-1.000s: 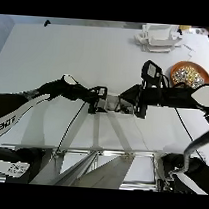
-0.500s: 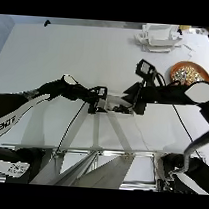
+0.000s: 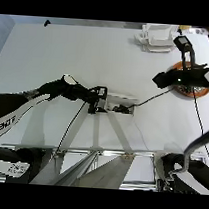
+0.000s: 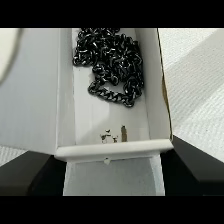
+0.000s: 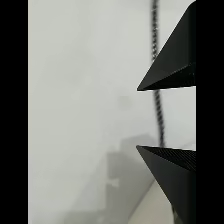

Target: Fold the box and place the chain.

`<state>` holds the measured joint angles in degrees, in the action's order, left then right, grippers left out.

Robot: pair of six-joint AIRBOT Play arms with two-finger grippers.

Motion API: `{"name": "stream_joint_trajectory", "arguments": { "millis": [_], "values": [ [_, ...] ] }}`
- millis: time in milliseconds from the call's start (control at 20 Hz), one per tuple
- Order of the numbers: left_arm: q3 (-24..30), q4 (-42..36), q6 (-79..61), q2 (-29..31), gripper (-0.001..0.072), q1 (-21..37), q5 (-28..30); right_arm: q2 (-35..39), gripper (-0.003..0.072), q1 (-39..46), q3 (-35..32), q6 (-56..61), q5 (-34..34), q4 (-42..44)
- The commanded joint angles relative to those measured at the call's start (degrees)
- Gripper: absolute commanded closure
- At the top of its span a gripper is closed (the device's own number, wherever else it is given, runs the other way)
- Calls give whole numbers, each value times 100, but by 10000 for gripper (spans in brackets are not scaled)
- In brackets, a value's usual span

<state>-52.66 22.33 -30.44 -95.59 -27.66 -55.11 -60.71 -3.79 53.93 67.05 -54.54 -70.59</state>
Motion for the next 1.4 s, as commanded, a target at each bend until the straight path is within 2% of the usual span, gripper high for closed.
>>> {"name": "stream_joint_trajectory", "arguments": {
  "millis": [0, 300, 400, 500, 650, 900, 1100, 1200, 1300, 1350],
  "values": [
    [2, 0, 0, -2, 629, 7, 0, -586, 294, 87, -330, 964, 149, -839],
    [2, 0, 0, -2, 629, 4, 0, -1399, 298, -251, -546, 964, 531, -938],
    [2, 0, 0, -2, 629, 7, 2, -1534, 307, -332, -544, 964, 619, -938],
    [2, 0, 0, -2, 629, 4, 0, -1668, 370, -341, -544, 984, 570, -951],
    [2, 0, 0, -2, 629, 4, 0, -1803, 369, -341, -544, 1580, 476, -1211],
    [2, 0, 0, -2, 629, 4, 0, -1836, 376, -341, -546, 1567, 525, -1217],
    [2, 0, 0, -2, 629, 4, 0, -1867, 507, -341, -573, 1567, 525, -1220],
    [2, 0, 0, -2, 629, 4, 0, -1867, 523, -341, -575, 1567, 457, -1220],
    [2, 0, 0, -2, 629, 4, 0, -1862, 660, -341, -577, 1530, 387, -1220],
    [2, 0, 0, -2, 629, 4, 0, -1834, 671, -341, -577, 1493, 356, -1220]
  ]
}}
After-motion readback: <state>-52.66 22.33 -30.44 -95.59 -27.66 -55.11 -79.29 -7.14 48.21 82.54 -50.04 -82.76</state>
